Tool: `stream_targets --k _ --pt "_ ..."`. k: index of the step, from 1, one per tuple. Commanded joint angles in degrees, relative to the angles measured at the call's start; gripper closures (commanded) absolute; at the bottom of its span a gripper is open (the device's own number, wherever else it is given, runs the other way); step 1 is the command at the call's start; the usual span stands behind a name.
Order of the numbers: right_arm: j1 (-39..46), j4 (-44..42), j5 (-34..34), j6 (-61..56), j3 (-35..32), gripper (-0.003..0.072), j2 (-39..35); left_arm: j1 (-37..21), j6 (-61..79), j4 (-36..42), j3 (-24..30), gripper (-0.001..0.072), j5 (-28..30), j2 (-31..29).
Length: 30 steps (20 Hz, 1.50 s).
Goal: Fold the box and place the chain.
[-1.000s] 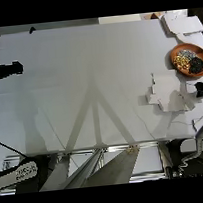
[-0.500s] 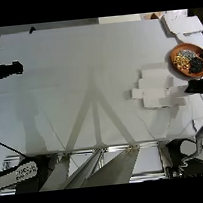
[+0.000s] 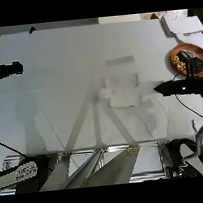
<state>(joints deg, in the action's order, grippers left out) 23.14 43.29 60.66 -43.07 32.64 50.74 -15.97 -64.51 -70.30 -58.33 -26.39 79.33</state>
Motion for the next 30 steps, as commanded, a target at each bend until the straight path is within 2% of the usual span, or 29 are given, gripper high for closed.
stream_targets --k 1,7,10,16,30 --pt "-8.44 -9.42 -12.0 1.38 -3.13 0.0679 -1.57 0.02 0.02 0.0 0.02 0.0012 0.0 0.02" --pt "-25.62 -9.49 -36.61 1.31 -9.42 0.0679 -0.31 0.04 0.02 0.0 0.02 0.0012 0.0 0.02" --pt "-28.2 -10.21 -42.38 0.96 -9.81 0.0681 4.11 0.04 0.02 0.0 0.02 0.0012 0.02 0.02" --pt "-28.2 -12.31 -44.15 1.81 -9.81 0.0681 12.48 0.04 0.02 0.0 0.02 0.0012 0.02 0.02" --pt "-28.17 -15.34 -44.98 3.06 -9.79 0.0679 12.59 0.02 0.02 0.0 0.02 0.0012 0.0 0.02"
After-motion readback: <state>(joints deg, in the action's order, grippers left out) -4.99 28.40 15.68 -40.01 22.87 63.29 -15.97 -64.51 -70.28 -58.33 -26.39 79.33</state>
